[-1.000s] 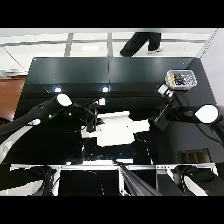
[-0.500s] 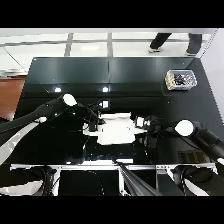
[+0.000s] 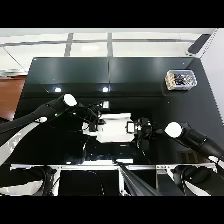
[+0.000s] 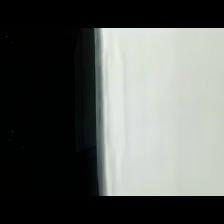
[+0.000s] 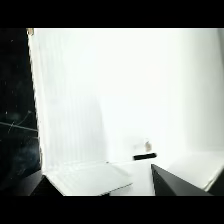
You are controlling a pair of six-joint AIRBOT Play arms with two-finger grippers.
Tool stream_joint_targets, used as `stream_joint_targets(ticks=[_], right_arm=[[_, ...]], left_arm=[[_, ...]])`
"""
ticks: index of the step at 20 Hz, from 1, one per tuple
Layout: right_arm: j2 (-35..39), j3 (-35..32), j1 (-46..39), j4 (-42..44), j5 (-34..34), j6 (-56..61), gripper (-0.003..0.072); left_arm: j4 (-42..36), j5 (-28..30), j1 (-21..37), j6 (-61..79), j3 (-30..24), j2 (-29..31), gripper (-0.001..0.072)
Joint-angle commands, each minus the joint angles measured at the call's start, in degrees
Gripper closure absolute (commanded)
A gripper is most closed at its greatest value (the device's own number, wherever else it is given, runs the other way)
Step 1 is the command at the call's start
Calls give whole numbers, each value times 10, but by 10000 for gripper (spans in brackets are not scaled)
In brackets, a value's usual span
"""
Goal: Fold the box and place the chain.
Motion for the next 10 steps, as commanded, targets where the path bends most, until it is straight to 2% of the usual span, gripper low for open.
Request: stream_joint_targets(ticks=[1,6,10], right_arm=[[-3,33,4,-1,-7,-8,-32],[-3,49,-49,12,2,-26,-32],[-13,49,-85,91,7,-105,-32]], left_arm=[[0,-12,0,0,1,0,685],[0,-18,0,0,5,0,685],[2,-39,0,0,26,0,685]])
